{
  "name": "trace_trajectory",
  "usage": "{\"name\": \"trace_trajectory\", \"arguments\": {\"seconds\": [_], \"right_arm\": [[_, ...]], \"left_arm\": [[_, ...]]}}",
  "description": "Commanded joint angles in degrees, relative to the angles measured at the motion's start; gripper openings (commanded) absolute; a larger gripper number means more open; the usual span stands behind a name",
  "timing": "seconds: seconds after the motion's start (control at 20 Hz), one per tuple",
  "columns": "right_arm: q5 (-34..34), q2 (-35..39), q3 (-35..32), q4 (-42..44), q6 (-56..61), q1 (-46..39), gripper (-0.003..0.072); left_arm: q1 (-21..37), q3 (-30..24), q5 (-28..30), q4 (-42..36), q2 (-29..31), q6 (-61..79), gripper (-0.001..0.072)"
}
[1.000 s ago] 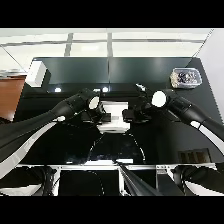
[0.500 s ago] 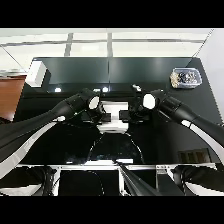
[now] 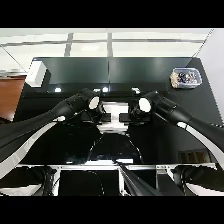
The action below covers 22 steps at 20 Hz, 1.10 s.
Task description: Fold the box and place the chain.
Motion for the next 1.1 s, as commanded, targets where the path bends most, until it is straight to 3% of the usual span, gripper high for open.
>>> {"name": "trace_trajectory", "arguments": {"seconds": [0.0,0.5,0.55,0.6,0.7,0.75,1.0,1.05], "right_arm": [[2.36,-2.16,2.01,-3.5,2.32,2.19,0.0419],[6.05,-5.27,6.6,-8.9,10.23,5.03,0.0418],[6.05,-5.44,6.73,-8.98,10.36,5.27,0.0369],[6.01,-5.44,6.75,-8.94,10.43,5.27,0.0232],[5.99,-5.44,6.75,-8.35,10.47,5.27,0.0046],[5.92,-5.44,6.75,-8.26,10.54,5.27,0.0011],[6.27,-5.44,6.75,-7.48,10.64,5.2,0.0014],[6.27,-5.44,6.75,-7.37,10.67,5.03,0.0125]], "left_arm": [[0.04,-0.02,-0.04,0.02,-0.02,-0.02,0.0027],[0.04,-0.02,-0.04,0.04,-0.02,-0.02,0.0027],[0.04,-0.02,-0.04,0.02,-0.02,-0.02,0.0026],[0.04,-0.02,-0.04,0.02,-0.02,-0.02,0.0027],[0.04,-0.02,-0.07,0.02,-0.02,-0.02,0.0026],[0.04,-0.02,-0.07,0.02,-0.02,-0.02,0.0027],[0.04,-0.02,-0.04,0.02,-0.02,-0.02,0.0027],[0.04,-0.02,-0.04,0.02,-0.02,-0.02,0.0026]]}}
